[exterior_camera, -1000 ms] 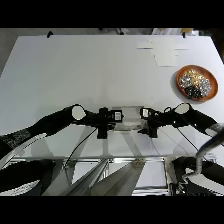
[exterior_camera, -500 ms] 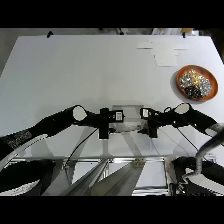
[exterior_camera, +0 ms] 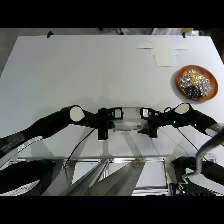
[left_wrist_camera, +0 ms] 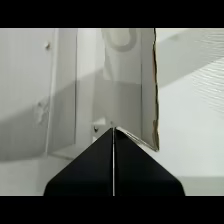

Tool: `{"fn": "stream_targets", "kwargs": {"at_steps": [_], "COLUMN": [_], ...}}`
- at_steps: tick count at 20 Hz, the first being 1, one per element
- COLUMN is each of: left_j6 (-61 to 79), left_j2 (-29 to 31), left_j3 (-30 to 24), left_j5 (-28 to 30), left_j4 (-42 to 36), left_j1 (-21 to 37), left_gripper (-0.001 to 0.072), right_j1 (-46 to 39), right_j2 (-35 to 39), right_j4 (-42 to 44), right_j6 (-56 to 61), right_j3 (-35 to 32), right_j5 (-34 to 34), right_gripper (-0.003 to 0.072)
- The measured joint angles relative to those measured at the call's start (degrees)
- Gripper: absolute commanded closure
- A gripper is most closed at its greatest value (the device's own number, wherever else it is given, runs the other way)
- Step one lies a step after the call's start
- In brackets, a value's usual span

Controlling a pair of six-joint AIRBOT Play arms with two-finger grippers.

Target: Fold the box and place the chain.

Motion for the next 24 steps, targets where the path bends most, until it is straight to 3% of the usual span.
{"fn": "stream_targets", "kwargs": {"at_steps": [7, 11, 16, 20, 24], "left_j6": [-35.6, -52.8, -65.4, -68.0, -66.7], "left_j2": [12.4, 15.3, 8.9, 0.5, -3.3], "left_j3": [0.0, -0.2, -0.8, -0.9, -0.9], "left_j5": [-8.5, -14.1, -17.5, -17.0, -15.1], "left_j4": [15.0, 18.5, 17.4, 12.9, 7.3], "left_j1": [7.2, 12.9, 15.7, 14.6, 13.4], "left_gripper": [0.0707, 0.0706, 0.0706, 0.0706, 0.0706], "right_j1": [0.0, 0.0, 0.0, 0.0, 0.0], "right_j2": [0.0, 0.0, 0.0, 0.0, 0.0], "right_j4": [0.0, 0.0, 0.0, 0.0, 0.0], "right_j6": [0.0, 0.0, 0.0, 0.0, 0.0], "right_j3": [0.0, 0.0, 0.0, 0.0, 0.0], "right_j5": [0.0, 0.0, 0.0, 0.0, 0.0], "right_gripper": [0.0247, 0.0247, 0.0247, 0.0247, 0.0247]}}
